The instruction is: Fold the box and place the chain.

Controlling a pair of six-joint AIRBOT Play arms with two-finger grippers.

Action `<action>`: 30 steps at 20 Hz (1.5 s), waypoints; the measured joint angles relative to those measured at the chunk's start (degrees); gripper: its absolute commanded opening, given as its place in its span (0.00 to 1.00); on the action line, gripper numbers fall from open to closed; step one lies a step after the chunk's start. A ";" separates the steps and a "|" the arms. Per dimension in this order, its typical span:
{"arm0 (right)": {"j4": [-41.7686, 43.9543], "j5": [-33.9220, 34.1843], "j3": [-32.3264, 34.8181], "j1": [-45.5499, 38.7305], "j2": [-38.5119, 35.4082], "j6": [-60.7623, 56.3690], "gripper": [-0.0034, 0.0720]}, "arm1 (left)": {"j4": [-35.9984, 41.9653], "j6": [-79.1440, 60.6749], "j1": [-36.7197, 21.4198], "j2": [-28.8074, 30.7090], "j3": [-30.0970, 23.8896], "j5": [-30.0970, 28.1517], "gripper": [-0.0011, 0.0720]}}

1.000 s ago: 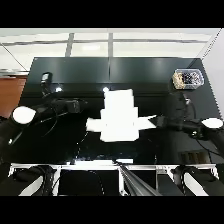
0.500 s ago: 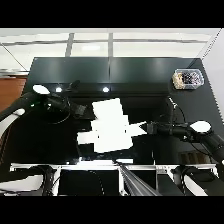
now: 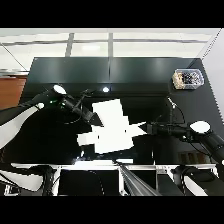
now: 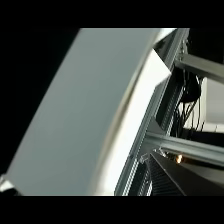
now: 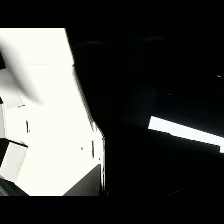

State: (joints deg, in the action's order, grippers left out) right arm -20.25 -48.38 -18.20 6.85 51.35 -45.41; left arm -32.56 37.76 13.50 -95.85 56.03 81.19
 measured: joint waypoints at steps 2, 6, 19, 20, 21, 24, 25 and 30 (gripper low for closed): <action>-0.17 0.00 0.00 0.00 0.00 0.00 0.07 | 0.02 -3.43 0.46 -0.42 0.76 0.11 0.54; -0.92 -0.09 0.00 0.00 0.00 0.02 0.07 | 0.02 -8.74 0.87 -0.72 1.40 0.26 0.05; -17.86 -11.21 -18.64 -1.42 0.02 9.81 0.99 | -3.15 -21.75 6.73 9.05 0.26 -13.18 0.04; -19.56 -11.72 -19.47 -0.96 0.02 12.59 0.99 | -3.26 -24.09 7.91 10.19 -0.66 -15.98 0.04; -21.64 -11.82 -20.00 -0.35 0.02 14.67 0.99 | -3.45 -27.04 9.03 11.10 -1.49 -18.43 0.04; -29.00 -11.72 -19.71 2.19 0.02 18.69 0.99 | -3.58 -33.90 11.21 11.76 -2.82 -23.52 0.05; -30.62 -11.28 -18.93 3.04 0.02 19.45 0.99 | -3.43 -35.43 11.61 11.50 -3.04 -24.79 0.05; -34.36 -6.73 -12.59 8.17 0.02 21.99 0.99 | -3.61 -39.52 12.31 9.75 -3.50 -27.78 0.05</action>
State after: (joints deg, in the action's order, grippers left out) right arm -54.61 -55.11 -30.79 15.03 51.37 -23.42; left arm -36.16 -1.76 25.80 -86.11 52.53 53.41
